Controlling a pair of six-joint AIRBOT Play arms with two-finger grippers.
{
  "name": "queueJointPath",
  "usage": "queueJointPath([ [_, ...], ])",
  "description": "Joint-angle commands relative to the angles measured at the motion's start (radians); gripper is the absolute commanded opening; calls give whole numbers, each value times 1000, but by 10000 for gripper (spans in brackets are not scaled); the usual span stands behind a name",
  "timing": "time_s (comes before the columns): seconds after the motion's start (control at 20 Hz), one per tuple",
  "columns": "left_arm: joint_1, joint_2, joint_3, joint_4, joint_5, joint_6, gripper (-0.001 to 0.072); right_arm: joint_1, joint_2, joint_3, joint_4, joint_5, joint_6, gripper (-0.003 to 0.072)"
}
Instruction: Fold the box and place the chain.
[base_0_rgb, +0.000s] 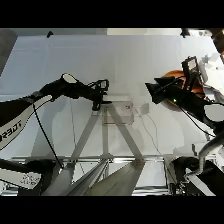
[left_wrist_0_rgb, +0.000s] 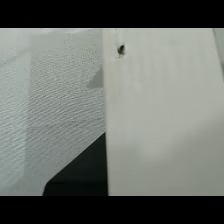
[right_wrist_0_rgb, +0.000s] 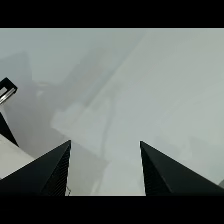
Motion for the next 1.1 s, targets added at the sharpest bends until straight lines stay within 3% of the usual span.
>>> queueJointPath([
  [0.0, 0, -2, 0, 5, -1, -14, 10, -1, 1, 1, 0, 1, 0, 461],
  [0.15, -2, -2, 0, 4, -1, -14, 9, -1, 1, 1, 0, 5, 42, 460],
  [0.25, -2, -2, 0, 4, -1, -14, 9, -1, 1, 1, -5, 72, 43, 459],
  [0.55, -2, -2, 0, 4, -1, -14, 9, 0, 1, 5, 1, 443, -236, 441],
  [0.7, -2, -2, 0, 4, -1, -14, 9, 0, 1, 5, -9, 605, -422, 550],
  [1.05, -2, -2, 0, 4, -1, -14, 9, 0, -2, 3, -364, 615, -474, 556],
])
